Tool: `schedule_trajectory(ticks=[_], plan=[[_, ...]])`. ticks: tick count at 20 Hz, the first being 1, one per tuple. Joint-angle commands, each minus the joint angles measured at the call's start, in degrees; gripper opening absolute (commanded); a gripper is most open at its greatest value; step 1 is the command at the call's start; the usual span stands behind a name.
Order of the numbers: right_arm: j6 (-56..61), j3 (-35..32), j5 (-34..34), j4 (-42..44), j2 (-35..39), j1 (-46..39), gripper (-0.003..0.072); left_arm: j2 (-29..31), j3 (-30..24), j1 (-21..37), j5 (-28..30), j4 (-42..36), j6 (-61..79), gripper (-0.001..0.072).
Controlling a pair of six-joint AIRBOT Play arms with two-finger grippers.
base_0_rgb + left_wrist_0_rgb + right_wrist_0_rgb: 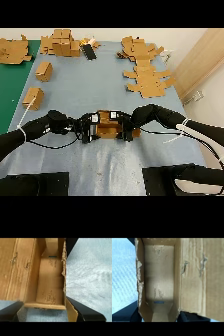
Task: Fold the box.
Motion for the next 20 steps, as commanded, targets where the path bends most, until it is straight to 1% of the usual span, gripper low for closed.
schedule_trajectory(ticks=[1, 5, 6, 7, 9, 20], plan=[[0.02, 0.00, -0.02, 0.00, 0.00, 0.02, 0.0499, -0.50, 0.48, -0.09, -1.03, 1.29, 0.15, 0.0695], [0.02, 0.00, -0.02, -0.22, 0.00, 0.02, 0.0499, -0.57, 0.46, -1.22, -1.05, 4.48, -0.24, 0.0688], [0.02, 0.00, -0.02, -0.22, 0.00, 0.02, 0.0499, -0.57, 0.46, -1.22, -0.20, 4.46, -0.55, 0.0566], [0.02, 0.00, -0.02, -0.22, 0.00, 0.02, 0.0499, -0.66, 0.46, -1.20, 0.42, 4.52, -0.55, 0.0520], [0.02, 0.00, -0.02, -0.24, 0.00, 0.02, 0.0499, -0.68, 0.46, -1.16, 1.20, 4.63, -0.55, 0.0520], [0.02, 0.00, 0.00, -0.22, 0.00, 0.02, 0.0499, -0.68, 0.46, -1.16, 1.14, 4.83, -0.50, 0.0520]])
